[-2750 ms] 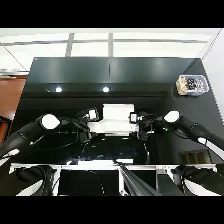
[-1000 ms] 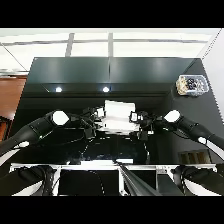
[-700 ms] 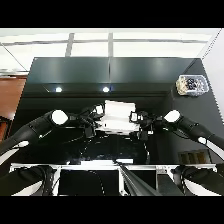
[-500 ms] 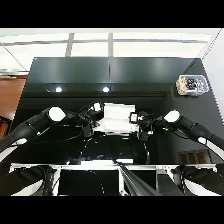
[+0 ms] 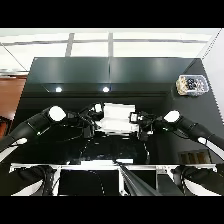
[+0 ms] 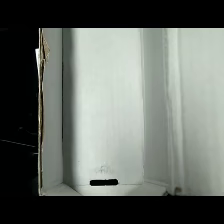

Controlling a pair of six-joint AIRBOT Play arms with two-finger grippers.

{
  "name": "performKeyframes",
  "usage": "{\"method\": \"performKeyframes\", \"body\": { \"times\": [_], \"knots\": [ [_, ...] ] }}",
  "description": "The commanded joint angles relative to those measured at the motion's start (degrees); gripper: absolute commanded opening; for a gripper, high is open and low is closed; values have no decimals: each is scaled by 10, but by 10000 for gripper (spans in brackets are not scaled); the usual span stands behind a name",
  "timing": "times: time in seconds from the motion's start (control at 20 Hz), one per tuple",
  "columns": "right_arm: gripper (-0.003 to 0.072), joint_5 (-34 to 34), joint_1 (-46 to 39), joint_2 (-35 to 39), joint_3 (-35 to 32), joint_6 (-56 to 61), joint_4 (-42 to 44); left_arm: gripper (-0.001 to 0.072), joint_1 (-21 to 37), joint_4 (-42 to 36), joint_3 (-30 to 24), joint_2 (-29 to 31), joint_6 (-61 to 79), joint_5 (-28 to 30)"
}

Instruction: Fold the box and place the chain.

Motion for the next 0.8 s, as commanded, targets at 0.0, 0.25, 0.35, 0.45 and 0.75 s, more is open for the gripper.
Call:
{"method": "performKeyframes", "body": {
  "times": [0.0,0.25,0.35,0.45,0.75],
  "knots": [
    [188,0,0,0,0,0,0,362,-22,0,0,-5,7,33],
    [188,0,0,0,0,0,0,137,-44,-33,1,-34,9,32],
    [188,0,0,0,0,0,0,137,-45,-55,1,-40,9,35],
    [188,0,0,0,0,0,0,137,-45,-79,1,-44,9,49],
    [188,0,0,0,0,0,0,137,-45,-108,1,-50,10,46]
  ]
}}
